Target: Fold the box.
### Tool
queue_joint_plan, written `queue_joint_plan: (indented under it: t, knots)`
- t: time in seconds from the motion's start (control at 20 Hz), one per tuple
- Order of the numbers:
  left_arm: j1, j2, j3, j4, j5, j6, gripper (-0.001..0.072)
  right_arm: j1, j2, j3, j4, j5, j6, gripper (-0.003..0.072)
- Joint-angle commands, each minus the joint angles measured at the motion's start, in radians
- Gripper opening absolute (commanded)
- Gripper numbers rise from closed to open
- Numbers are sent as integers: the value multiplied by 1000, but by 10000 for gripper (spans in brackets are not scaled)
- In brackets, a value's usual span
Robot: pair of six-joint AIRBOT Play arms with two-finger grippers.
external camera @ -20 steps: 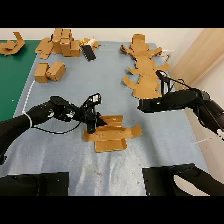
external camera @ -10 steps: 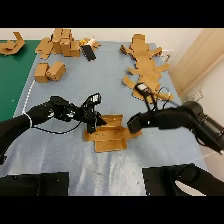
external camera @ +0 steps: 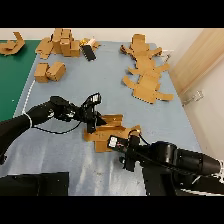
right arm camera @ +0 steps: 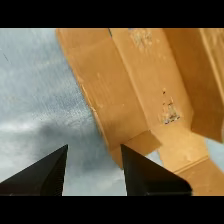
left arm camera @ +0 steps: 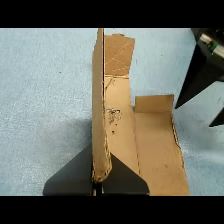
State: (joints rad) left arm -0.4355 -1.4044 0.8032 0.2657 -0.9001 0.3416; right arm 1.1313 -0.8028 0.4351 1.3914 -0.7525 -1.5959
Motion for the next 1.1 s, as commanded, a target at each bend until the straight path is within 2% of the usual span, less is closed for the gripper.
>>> queue_joint_plan:
  t: [0.0, 0.25, 0.7, 1.05]
  knots:
    - [0, 0, 0, 0, 0, 0, 14, 35, -59, -17, -177, 20, -21, 498]
    - [0, 0, 0, 1, 0, 0, 14, 35, -98, -16, -278, 93, -16, 498]
    - [0, 0, 0, 0, 0, 0, 14, 34, -98, 48, -278, 97, 55, 498]
    - [0, 0, 0, 0, 0, 0, 14, 85, -94, 42, -156, 48, 51, 498]
